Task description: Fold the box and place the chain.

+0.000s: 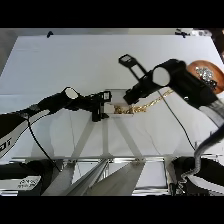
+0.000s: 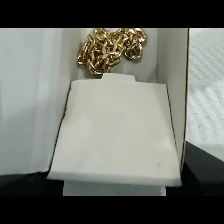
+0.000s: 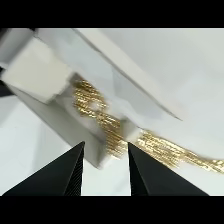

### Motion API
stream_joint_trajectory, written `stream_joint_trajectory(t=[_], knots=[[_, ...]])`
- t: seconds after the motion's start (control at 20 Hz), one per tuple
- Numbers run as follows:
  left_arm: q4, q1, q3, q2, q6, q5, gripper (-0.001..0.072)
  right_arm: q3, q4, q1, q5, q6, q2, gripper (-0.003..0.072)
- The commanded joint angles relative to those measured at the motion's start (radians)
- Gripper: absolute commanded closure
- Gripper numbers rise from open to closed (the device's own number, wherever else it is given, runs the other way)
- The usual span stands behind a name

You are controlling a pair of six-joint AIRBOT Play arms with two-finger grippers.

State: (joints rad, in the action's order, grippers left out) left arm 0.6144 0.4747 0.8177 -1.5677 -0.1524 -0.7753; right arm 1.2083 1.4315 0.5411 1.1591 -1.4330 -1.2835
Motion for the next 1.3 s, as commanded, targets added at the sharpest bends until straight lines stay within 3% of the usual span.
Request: stream_joint_trajectory(t=[0.0,0.25,0.35,0.45,0.7,0.95,1.0,1.25], knots=[[0.0,0.0,0.001,0.0,0.0,0.0,0.0201,0.0,0.144,-0.173,0.088,-0.004,0.075,0.0374],[0.0,0.0,0.001,0.0,0.0,0.0,0.0201,-0.018,0.123,-0.634,-0.087,-0.082,0.038,0.0333],[0.0,0.0,0.001,0.0,0.0,0.0,0.0201,-0.018,0.076,-0.767,-0.113,-0.089,-0.029,0.025],[0.0,0.0,0.001,0.0,0.0,0.0,0.0201,-0.018,0.056,-0.836,-0.128,-0.104,-0.123,0.0247],[0.0,0.0,0.001,0.0,0.0,0.0,0.0201,-0.018,0.026,-0.829,-0.33,-0.301,-0.307,0.0244],[0.0,0.0,0.001,0.0,0.0,0.0,0.0201,-0.018,0.032,-0.739,-0.518,-0.496,-0.384,0.0248],[0.0,0.0,0.001,0.0,0.0,0.0,0.0201,-0.018,0.041,-0.723,-0.552,-0.541,-0.387,0.0282],[0.0,0.0,0.001,0.0,0.0,0.0,0.0201,-0.018,0.17,-0.687,-0.538,-0.697,-0.386,0.0307]])
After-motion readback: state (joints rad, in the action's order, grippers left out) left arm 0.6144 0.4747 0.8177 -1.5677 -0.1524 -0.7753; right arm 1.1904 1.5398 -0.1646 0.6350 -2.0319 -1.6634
